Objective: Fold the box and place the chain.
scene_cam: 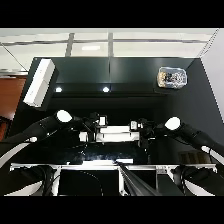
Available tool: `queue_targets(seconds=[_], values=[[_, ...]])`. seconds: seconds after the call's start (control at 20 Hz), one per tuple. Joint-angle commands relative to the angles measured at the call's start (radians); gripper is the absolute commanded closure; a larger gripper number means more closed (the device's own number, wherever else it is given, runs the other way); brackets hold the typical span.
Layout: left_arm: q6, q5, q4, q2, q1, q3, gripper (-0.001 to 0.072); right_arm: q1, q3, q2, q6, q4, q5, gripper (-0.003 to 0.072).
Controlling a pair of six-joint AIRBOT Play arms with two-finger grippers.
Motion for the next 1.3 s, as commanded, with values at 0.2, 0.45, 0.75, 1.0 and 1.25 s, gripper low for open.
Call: queue_targets(seconds=[0.2, 0.45, 0.75, 1.0, 1.25], values=[[0.000, 0.000, 0.000, 0.000, 0.000, 0.000, 0.0685, 0.010, 0.002, 0.000, -0.016, 0.038, -0.003, -0.0017], [0.000, 0.000, 0.000, 0.000, 0.000, 0.001, 0.0685, 0.049, 0.002, -0.002, 0.011, 0.021, -0.035, -0.0018], [0.000, 0.000, 0.000, 0.000, 0.000, 0.001, 0.0685, 0.048, 0.002, -0.002, 0.019, 0.020, -0.040, -0.0017], [0.000, 0.000, 0.000, 0.000, 0.000, 0.001, 0.0685, 0.048, 0.002, -0.002, 0.023, 0.020, -0.040, -0.0018], [0.000, 0.000, 0.000, 0.000, 0.000, 0.001, 0.0685, 0.048, 0.002, -0.002, 0.023, 0.019, -0.040, -0.0017]])
